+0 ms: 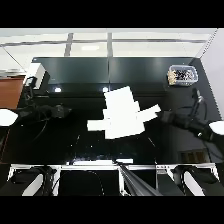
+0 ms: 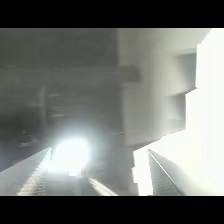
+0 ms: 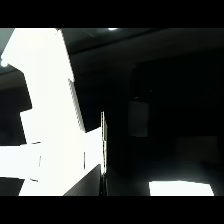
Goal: Fold the box and place the chain.
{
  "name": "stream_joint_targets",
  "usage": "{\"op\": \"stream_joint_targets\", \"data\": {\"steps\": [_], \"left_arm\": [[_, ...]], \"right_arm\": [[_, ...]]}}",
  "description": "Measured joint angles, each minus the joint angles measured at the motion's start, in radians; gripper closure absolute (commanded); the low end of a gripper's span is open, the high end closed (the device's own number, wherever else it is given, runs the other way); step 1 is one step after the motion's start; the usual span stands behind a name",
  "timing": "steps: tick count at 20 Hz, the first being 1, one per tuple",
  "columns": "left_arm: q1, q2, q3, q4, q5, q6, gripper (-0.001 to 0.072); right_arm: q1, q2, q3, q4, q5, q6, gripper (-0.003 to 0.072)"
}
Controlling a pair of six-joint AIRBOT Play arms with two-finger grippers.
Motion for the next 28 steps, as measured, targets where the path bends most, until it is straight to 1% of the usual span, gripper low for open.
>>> {"op": "stream_joint_targets", "data": {"steps": [2,4,6,9,12,15,18,23,26,28], "left_arm": [[-0.048,-0.079,0.025,-0.095,0.005,0.039,0.0018],[-0.069,-0.188,0.071,-0.190,-0.029,0.082,0.0018],[-0.066,-0.313,0.124,-0.278,-0.072,0.109,0.0018],[-0.056,-0.499,0.205,-0.383,-0.181,0.154,0.0018],[-0.057,-0.636,0.267,-0.433,-0.246,0.187,0.0018],[-0.066,-0.725,0.313,-0.452,-0.283,0.226,0.0018],[-0.078,-0.785,0.349,-0.479,-0.316,0.287,0.0020],[-0.116,-0.898,0.449,-0.519,-0.470,0.443,0.0033],[-0.134,-0.973,0.522,-0.524,-0.580,0.495,0.0229],[-0.139,-1.019,0.568,-0.513,-0.656,0.515,0.0250]], "right_arm": [[0.114,0.026,-0.053,0.050,-0.094,0.007,0.0671],[0.200,0.039,-0.079,0.076,-0.163,0.014,0.0671],[0.264,0.046,-0.093,0.087,-0.214,0.022,0.0671],[0.308,0.050,-0.103,0.094,-0.255,0.025,0.0671],[0.325,0.052,-0.107,0.094,-0.273,0.027,0.0671],[0.332,0.052,-0.108,0.095,-0.279,0.028,0.0671],[0.335,0.052,-0.108,0.094,-0.279,0.028,0.0671],[0.335,0.052,-0.108,0.093,-0.275,0.028,0.0671],[0.335,0.052,-0.108,0.092,-0.266,0.027,0.0671],[0.335,0.052,-0.108,0.092,-0.254,0.027,0.0671]]}}
